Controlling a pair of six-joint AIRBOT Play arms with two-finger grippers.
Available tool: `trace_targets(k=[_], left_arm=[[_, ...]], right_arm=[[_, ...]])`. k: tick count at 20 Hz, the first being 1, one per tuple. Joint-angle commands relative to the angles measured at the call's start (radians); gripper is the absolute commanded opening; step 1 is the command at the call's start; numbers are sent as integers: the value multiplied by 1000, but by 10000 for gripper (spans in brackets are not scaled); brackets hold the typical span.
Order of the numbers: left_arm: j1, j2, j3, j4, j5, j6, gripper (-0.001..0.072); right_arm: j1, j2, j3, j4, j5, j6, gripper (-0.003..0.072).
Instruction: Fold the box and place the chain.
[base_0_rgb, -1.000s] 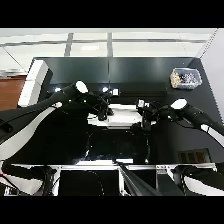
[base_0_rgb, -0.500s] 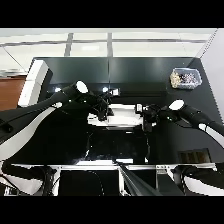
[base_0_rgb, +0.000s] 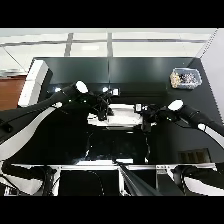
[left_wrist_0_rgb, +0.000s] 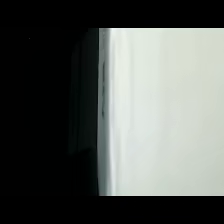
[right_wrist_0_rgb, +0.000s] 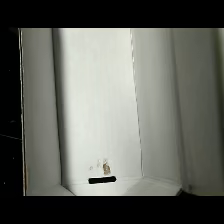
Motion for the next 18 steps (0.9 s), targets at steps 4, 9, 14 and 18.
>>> trace_targets(k=[4, 9, 14, 18], left_arm=[[1, -1, 0, -1, -13, -3, 24], [8, 6, 1, 0, -66, -4, 324], [80, 129, 1, 127, -80, -312, 715], [161, 224, 0, 304, -324, -642, 672]], right_arm=[[20, -4, -1, -36, -37, 30, 699], [20, -3, -1, -37, -35, 29, 534], [20, -3, -1, -37, -34, 30, 532], [20, -3, -1, -50, -10, 27, 240]])
